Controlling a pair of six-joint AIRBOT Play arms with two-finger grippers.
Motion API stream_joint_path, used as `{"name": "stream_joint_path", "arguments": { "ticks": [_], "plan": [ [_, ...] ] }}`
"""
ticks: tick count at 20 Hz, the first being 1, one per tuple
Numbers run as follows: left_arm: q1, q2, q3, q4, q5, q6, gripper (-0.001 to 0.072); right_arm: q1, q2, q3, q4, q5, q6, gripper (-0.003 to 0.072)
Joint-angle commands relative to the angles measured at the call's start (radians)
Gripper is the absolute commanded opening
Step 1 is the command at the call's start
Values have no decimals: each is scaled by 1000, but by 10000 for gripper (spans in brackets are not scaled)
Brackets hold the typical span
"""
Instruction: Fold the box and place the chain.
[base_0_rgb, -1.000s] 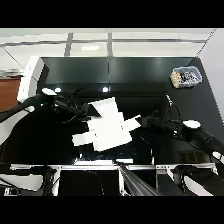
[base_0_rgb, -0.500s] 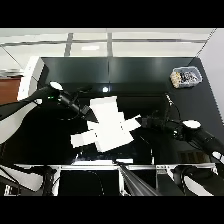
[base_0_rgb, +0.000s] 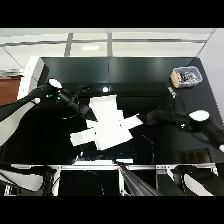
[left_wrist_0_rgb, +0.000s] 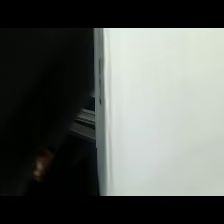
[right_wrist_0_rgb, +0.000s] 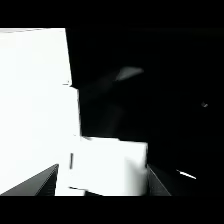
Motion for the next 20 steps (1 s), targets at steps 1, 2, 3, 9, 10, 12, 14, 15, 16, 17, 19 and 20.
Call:
{"name": "stream_joint_path", "arguments": {
  "ticks": [1,2,3,9,10,12,14,15,16,17,19,20],
  "plan": [
    [-29,159,-83,8,107,111,21,-127,15,189,-423,262,115,629],
    [-44,243,-145,7,194,164,22,-154,15,242,-509,323,116,629],
    [-59,315,-200,10,278,212,23,-171,15,282,-578,364,114,629],
    [-176,420,-301,66,546,675,23,-89,12,260,-614,365,3,629],
    [-196,408,-301,69,575,711,23,-49,12,237,-614,355,-25,629],
    [-228,376,-297,69,602,748,23,38,12,195,-614,317,-77,629],
    [-249,337,-292,67,600,782,23,124,12,162,-615,262,-124,629],
    [-258,321,-291,67,596,797,23,162,12,150,-621,241,-174,629],
    [-268,312,-285,72,587,808,23,191,12,146,-639,229,-219,629],
    [-276,310,-278,77,589,822,23,214,12,146,-657,222,-238,629],
    [-277,299,-262,80,595,846,23,256,11,145,-674,220,-282,629],
    [-277,286,-252,80,595,847,23,277,11,145,-669,212,-298,629]
  ]
}}
